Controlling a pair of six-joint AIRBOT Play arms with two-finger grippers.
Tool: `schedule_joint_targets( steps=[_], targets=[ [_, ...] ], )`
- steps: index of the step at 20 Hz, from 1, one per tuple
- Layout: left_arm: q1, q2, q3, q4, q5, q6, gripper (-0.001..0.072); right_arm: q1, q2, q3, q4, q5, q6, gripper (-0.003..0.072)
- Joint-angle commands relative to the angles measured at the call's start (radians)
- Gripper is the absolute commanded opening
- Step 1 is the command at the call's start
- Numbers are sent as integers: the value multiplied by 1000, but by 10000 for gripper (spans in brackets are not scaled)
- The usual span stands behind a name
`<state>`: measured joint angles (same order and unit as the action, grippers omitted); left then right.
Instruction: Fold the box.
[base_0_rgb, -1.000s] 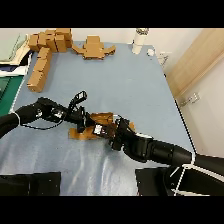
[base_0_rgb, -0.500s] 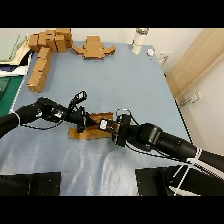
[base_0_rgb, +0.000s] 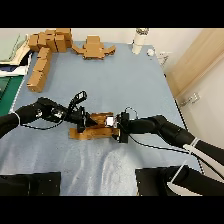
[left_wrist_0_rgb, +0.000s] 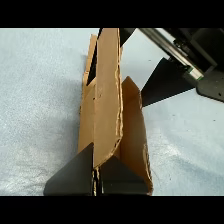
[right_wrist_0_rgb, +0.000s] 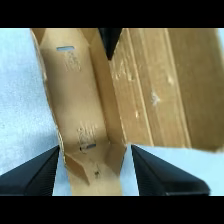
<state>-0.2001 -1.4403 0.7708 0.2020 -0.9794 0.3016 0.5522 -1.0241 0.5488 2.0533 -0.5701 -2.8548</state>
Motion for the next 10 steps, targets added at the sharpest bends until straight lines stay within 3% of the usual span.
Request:
schedule_joint_targets(
  steps=[1, 5, 10],
  targets=[
    [0, 0, 1, 0, 0, 0, 12, -39, -80, 36, 128, -73, -148, 714],
    [0, 0, 1, 0, 0, 0, 12, -80, -162, 104, 142, -190, -148, 714],
    [0, 0, 1, 0, 0, 0, 12, -99, -235, 158, 143, -243, -147, 714]
  ],
)
